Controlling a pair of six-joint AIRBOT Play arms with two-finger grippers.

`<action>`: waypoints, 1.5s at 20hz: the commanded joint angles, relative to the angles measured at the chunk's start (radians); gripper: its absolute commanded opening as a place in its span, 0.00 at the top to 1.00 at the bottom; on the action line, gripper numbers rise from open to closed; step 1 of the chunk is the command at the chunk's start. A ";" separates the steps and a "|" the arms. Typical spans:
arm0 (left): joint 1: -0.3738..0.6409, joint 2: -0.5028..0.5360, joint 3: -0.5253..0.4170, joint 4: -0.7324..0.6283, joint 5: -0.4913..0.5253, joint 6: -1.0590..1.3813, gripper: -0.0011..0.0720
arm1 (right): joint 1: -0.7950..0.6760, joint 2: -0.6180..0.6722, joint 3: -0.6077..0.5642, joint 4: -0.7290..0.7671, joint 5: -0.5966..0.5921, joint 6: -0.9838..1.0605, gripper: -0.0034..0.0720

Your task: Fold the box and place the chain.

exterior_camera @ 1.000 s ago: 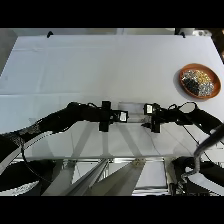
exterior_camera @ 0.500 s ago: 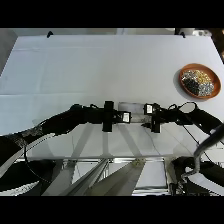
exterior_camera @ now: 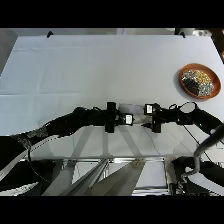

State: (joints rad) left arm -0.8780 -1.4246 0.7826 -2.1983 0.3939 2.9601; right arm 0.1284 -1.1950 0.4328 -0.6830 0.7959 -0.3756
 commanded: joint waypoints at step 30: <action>0.453 0.245 -0.003 -0.158 0.517 -0.668 0.98 | 0.000 0.000 -0.001 0.002 0.000 0.000 0.38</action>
State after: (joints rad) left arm -0.4969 -1.2045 0.7815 -2.2791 0.8734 2.3924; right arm 0.1287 -1.1950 0.4324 -0.6807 0.7956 -0.3752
